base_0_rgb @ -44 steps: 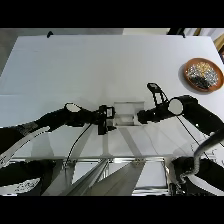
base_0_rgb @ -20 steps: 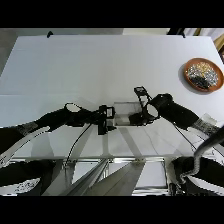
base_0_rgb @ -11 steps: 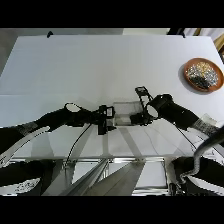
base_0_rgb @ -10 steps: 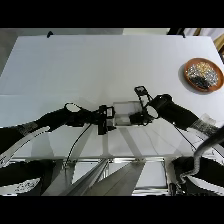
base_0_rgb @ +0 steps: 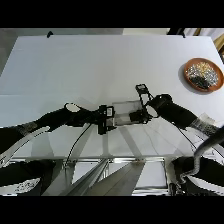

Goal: Fold the box and place the chain.

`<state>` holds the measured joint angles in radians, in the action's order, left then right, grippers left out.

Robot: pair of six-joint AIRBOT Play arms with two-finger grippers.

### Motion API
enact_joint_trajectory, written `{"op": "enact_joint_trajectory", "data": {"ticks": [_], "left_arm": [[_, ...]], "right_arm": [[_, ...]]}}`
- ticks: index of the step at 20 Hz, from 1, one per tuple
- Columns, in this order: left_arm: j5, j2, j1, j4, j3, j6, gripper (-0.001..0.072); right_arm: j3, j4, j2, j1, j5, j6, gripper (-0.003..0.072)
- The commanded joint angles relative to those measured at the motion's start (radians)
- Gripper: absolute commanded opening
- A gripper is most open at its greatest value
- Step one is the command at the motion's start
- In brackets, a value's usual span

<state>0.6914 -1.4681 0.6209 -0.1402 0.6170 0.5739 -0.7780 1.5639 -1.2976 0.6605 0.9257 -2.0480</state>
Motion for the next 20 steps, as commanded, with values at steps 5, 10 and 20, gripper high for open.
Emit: {"op": "enact_joint_trajectory", "data": {"ticks": [5,10,20], "left_arm": [[0.001,0.000,0.000,-0.003,0.001,0.002,0.0254],[0.001,0.000,0.000,-0.003,0.001,0.002,0.0254],[0.001,0.000,0.000,-0.002,0.001,0.002,0.0254]], "right_arm": [[-0.001,0.011,0.019,0.001,0.036,0.014,0.0396],[-0.001,0.133,0.142,-0.001,0.116,0.100,0.0394],[-0.257,0.177,0.362,-0.378,0.181,0.443,0.0385]]}}
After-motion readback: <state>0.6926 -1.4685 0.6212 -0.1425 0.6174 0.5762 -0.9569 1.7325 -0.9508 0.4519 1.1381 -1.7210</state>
